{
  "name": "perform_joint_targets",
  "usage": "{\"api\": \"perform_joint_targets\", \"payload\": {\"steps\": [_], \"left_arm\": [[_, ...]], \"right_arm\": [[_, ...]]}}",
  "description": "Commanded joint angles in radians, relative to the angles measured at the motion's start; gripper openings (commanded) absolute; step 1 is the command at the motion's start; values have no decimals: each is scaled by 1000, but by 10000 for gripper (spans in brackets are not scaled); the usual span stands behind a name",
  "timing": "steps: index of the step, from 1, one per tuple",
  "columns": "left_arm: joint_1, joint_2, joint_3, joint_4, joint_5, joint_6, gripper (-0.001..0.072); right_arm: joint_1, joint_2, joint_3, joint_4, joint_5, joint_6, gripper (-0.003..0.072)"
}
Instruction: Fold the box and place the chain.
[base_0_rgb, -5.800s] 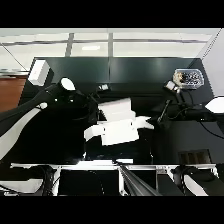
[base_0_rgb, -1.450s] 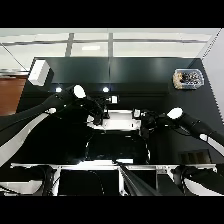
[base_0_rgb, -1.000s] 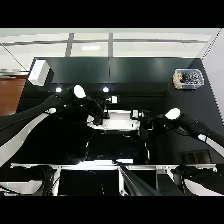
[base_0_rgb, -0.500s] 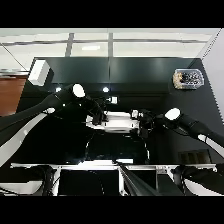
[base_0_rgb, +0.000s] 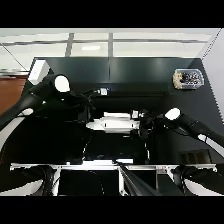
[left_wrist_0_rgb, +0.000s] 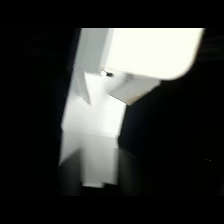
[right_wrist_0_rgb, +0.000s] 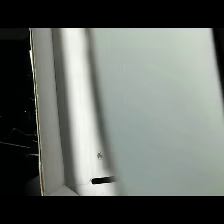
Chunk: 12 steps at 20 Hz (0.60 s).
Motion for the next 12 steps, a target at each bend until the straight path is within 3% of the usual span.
{"api": "perform_joint_targets", "payload": {"steps": [1,3,4,9,12], "left_arm": [[11,25,-20,-121,-221,-124,24],[10,26,-73,-302,-214,-103,23],[10,27,-107,-388,-161,-75,22],[17,27,-199,-699,300,117,24],[-5,9,-200,-688,561,141,24]], "right_arm": [[0,0,0,-3,6,-4,412],[0,0,0,-3,6,-4,410],[0,0,0,-3,6,-4,410],[0,0,0,-3,5,-4,410],[1,0,0,-3,5,-4,410]]}}
